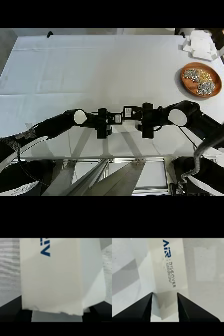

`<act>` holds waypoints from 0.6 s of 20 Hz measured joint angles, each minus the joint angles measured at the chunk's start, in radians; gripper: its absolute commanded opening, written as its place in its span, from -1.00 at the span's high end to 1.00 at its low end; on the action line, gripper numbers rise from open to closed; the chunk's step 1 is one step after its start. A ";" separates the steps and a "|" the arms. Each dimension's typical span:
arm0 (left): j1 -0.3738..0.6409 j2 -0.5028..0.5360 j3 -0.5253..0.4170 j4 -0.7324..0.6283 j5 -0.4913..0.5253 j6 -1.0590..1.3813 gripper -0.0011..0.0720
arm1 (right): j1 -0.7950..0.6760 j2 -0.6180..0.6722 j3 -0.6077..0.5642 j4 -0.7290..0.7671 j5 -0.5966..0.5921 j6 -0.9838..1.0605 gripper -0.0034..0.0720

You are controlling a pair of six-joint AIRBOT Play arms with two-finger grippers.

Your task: Fold the box and place the chain.

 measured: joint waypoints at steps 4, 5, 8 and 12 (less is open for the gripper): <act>0.000 0.000 0.000 0.000 -0.002 0.001 0.02 | 0.001 0.014 0.000 0.003 -0.011 0.004 0.33; 0.000 0.000 0.000 0.001 -0.003 0.001 0.02 | 0.001 0.016 0.000 0.005 -0.016 0.005 0.34; 0.000 0.000 0.000 0.001 -0.004 0.002 0.02 | 0.001 0.017 -0.002 0.018 -0.032 0.006 0.34; 0.000 0.000 0.000 0.001 -0.004 0.002 0.02 | 0.001 0.014 -0.023 0.070 -0.069 0.006 0.54</act>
